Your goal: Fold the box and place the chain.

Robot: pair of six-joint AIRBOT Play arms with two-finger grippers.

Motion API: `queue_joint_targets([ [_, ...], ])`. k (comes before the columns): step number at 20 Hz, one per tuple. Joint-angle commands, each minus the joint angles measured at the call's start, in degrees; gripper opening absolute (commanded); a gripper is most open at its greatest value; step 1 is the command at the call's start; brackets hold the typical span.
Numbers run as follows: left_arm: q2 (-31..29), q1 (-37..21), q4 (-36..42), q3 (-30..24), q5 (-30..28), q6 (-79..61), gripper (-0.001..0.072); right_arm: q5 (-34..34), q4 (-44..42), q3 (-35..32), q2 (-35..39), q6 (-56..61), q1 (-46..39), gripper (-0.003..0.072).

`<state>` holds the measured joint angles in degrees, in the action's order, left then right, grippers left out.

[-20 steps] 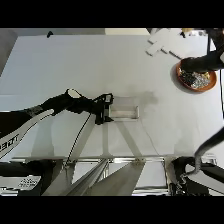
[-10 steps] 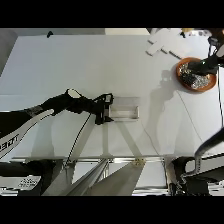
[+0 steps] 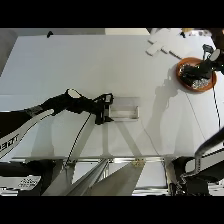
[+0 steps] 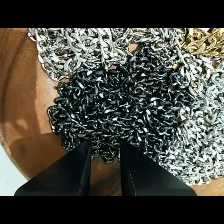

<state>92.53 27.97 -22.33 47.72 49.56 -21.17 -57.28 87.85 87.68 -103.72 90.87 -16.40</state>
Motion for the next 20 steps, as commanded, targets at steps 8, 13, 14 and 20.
queue_joint_targets([
  [8,0.0,0.0,0.0,0.0,0.0,0.0,0.0206,-0.5,0.5,0.0,-0.9,0.1,0.0,0.0018],
  [13,0.0,0.0,0.0,0.0,0.0,0.0,0.0206,-0.5,1.1,0.0,2.8,-1.5,0.0,0.0017],
  [14,0.0,0.0,0.0,0.0,0.0,0.0,0.0206,-0.5,2.0,0.0,4.3,-2.1,0.0,0.0017],
  [20,0.0,0.0,0.0,0.0,0.0,0.0,0.0206,-3.9,2.3,0.0,13.9,-6.8,0.3,0.0017],
])
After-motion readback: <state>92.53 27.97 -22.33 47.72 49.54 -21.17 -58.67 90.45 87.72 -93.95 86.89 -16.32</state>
